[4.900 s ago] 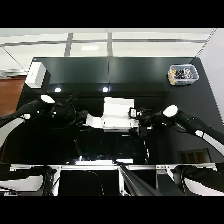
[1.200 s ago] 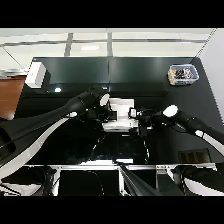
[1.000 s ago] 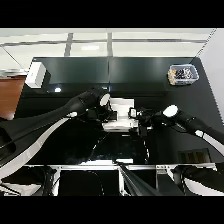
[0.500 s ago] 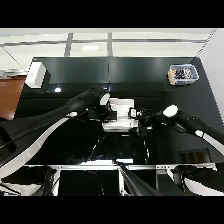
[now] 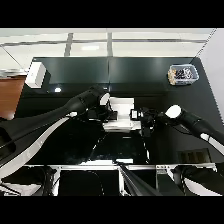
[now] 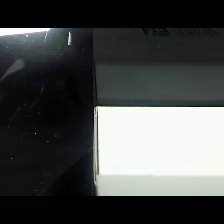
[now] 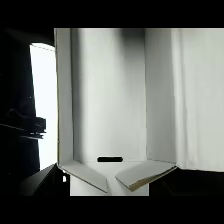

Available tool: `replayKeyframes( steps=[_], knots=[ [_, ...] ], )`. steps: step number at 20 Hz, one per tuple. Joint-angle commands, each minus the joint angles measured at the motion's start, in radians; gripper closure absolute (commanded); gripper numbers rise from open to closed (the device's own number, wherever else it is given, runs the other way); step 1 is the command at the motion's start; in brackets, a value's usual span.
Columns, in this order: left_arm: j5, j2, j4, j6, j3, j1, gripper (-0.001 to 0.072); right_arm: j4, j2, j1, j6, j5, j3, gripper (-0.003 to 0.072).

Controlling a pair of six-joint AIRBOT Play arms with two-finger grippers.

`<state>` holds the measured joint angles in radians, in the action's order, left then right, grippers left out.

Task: Fold the box and place the chain.

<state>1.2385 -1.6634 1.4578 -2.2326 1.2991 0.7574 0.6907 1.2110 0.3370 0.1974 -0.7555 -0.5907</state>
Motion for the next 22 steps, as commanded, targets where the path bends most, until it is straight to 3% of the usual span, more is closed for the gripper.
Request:
replayKeyframes(
  steps=[1, 4, 5, 6, 8, 9, 14, 22],
  knots=[
    [0.000, 0.000, -0.005, 0.000, 0.001, 0.000, 0.0687, 0.050, -0.058, -0.013, -0.026, -0.024, -0.001, -0.0025],
    [0.001, 0.000, -0.018, 0.000, 0.001, -0.001, 0.0686, 0.046, -0.053, -0.013, -0.016, 0.004, -0.001, -0.0024],
    [0.000, 0.000, -0.025, 0.000, 0.001, -0.001, 0.0687, 0.044, -0.053, -0.013, -0.006, 0.006, -0.001, 0.0048],
    [0.000, 0.000, -0.027, 0.000, 0.001, -0.001, 0.0686, 0.044, -0.052, -0.013, -0.005, 0.008, -0.001, 0.0189],
    [0.000, 0.000, -0.027, 0.001, 0.001, -0.001, 0.0687, 0.037, -0.052, -0.012, -0.007, 0.005, -0.001, 0.0390],
    [0.000, 0.000, -0.027, 0.001, 0.001, -0.001, 0.0687, 0.016, -0.052, -0.012, -0.007, 0.005, -0.001, 0.0438],
    [0.000, 0.000, -0.027, 0.000, 0.001, -0.001, 0.0687, -0.245, 0.019, 0.016, -0.010, 0.011, -0.001, 0.0448],
    [0.000, 0.000, -0.027, 0.001, 0.001, -0.002, 0.0687, -0.245, 0.043, 0.034, -0.071, 0.083, -0.001, 0.0450]
  ],
)
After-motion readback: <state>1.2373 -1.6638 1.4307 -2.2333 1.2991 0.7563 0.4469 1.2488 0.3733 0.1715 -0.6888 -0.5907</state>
